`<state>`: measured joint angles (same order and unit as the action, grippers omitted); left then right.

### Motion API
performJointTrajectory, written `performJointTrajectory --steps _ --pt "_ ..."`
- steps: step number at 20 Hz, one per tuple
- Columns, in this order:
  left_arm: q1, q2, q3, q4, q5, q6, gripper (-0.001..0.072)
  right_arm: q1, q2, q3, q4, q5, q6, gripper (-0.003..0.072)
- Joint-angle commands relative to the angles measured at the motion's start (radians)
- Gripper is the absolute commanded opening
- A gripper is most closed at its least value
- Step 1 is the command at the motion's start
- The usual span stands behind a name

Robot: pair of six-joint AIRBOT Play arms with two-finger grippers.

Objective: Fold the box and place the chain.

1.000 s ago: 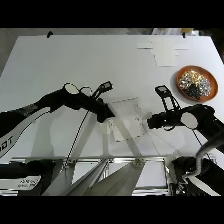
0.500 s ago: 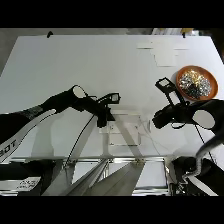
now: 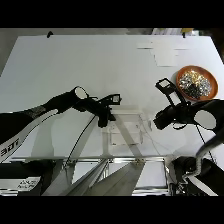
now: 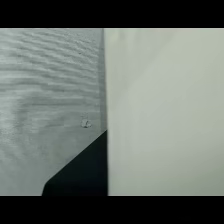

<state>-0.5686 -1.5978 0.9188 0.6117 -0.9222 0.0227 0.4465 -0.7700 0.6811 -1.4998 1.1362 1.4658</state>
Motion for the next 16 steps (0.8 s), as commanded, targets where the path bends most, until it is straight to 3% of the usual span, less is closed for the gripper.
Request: performJointTrajectory --steps 1,13,16 --pt "0.000 -0.002 0.000 0.007 0.013 0.003 0.0006 0.001 0.001 0.001 0.001 0.001 -0.001 0.0199" --pt "0.000 -0.002 0.000 0.006 0.010 0.003 0.0009 0.001 0.000 -0.001 0.003 -0.007 -0.002 0.0195" --pt "0.000 -0.002 0.000 0.006 0.010 0.003 0.0009 0.001 0.000 -0.001 0.005 -0.013 -0.034 0.0153"
